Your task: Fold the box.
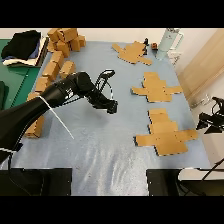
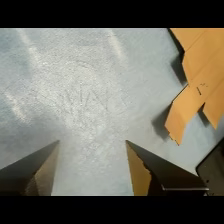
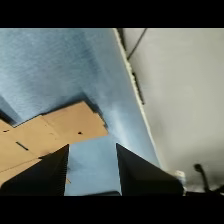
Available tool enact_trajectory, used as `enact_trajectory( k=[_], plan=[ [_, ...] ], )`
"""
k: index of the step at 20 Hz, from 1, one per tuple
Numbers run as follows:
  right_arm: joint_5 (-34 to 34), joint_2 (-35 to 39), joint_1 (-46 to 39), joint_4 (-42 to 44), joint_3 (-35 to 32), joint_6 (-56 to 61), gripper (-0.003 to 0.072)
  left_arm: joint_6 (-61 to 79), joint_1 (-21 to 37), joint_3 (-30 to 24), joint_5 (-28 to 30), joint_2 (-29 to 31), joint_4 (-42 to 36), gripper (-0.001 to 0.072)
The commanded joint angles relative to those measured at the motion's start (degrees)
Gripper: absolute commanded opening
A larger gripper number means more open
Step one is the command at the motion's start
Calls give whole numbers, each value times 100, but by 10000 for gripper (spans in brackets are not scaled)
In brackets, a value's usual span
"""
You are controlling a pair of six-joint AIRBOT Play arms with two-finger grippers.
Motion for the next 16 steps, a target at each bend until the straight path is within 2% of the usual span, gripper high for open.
enact_trajectory(
  k=[1, 8, 11, 14, 15, 16],
  plan=[
    [-48, -426, -551, 870, -9, -831, 469, 0, 0, -2, -17, -2, -352, 645],
    [-173, -667, -855, 1233, 2, -1248, 469, 0, 0, -2, -11, -2, -531, 645],
    [-540, -667, -852, 1875, 2, -1449, 460, 0, 0, -2, -11, -2, -533, 646],
    [-1189, -667, -793, 2975, 0, -1451, 335, 17, 4, -2, -9, -2, -660, 646],
    [-1373, -667, -728, 3248, -7, -1445, 314, 22, 4, -2, -11, -2, -669, 645],
    [-1534, -662, -619, 3460, -35, -1440, 211, 22, 4, -2, -17, -2, -667, 645]
  ],
)
